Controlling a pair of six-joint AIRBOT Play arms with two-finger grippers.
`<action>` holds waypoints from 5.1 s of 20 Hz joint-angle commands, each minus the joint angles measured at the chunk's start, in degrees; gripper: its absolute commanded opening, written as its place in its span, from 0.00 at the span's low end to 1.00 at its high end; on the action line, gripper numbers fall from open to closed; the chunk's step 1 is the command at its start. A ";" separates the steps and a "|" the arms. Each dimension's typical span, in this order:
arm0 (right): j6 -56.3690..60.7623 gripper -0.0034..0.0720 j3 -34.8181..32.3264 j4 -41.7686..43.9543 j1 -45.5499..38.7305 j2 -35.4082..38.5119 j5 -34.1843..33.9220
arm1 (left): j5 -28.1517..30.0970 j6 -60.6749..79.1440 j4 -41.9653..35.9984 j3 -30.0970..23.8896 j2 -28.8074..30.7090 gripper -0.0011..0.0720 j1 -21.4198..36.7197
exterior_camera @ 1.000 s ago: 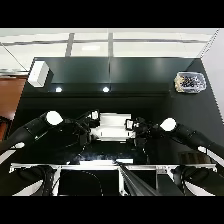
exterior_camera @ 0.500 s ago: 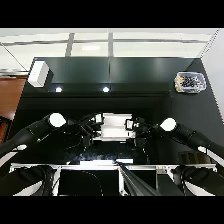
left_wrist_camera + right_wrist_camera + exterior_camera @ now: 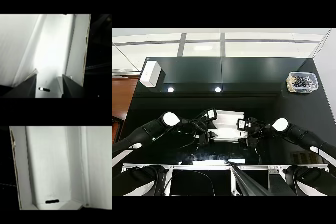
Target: Fold the box and place the chain.
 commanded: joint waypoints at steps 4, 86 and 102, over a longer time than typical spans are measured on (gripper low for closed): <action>0.00 0.54 -0.02 0.00 0.07 0.00 0.04 | 0.02 -0.46 0.79 0.04 0.20 0.29 0.17; 0.00 0.54 -0.02 0.00 0.07 0.00 0.04 | -17.66 -131.01 55.19 22.67 -12.02 0.55 -17.79; 0.00 0.54 -0.02 0.00 0.07 0.00 0.04 | -17.09 -132.26 54.14 25.18 -14.84 0.52 -18.01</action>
